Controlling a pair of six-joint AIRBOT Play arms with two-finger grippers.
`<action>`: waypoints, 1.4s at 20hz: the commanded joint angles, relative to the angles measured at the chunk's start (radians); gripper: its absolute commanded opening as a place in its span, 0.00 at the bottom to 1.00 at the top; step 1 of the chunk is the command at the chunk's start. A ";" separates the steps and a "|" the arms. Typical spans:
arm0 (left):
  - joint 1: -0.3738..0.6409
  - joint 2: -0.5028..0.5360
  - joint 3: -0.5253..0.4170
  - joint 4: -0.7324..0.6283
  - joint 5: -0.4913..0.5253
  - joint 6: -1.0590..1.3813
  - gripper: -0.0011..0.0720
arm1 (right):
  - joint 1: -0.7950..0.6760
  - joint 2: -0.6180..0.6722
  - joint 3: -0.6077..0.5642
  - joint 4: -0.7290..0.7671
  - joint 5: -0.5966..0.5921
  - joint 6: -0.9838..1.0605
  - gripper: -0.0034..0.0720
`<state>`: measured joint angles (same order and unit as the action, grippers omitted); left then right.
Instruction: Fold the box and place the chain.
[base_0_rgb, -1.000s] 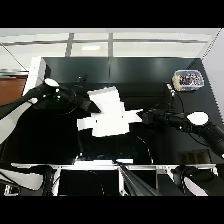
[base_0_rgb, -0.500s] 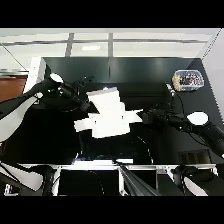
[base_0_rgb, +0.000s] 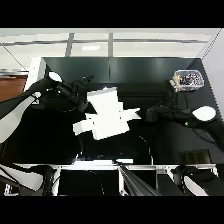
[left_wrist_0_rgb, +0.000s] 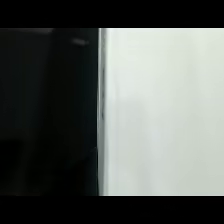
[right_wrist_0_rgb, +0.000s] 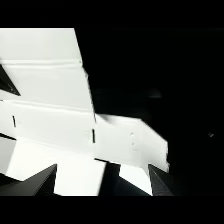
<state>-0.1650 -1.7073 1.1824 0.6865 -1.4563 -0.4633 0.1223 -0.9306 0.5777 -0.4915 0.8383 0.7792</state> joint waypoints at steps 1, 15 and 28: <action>-0.029 0.083 -0.050 0.028 0.026 -0.011 0.04 | -0.094 0.000 0.162 -0.160 0.256 -0.001 0.88; -0.269 0.196 -0.302 -0.062 0.494 0.636 0.05 | 0.134 -0.003 0.024 -0.317 0.093 -0.287 1.00; -0.267 0.193 -0.302 -0.033 0.540 0.631 0.05 | 0.300 -0.010 -0.142 -0.380 -0.031 -0.478 0.98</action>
<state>-0.4316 -1.5139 0.8806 0.6502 -0.9226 0.1665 0.4053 -0.9386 0.4583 -0.8680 0.8303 0.3431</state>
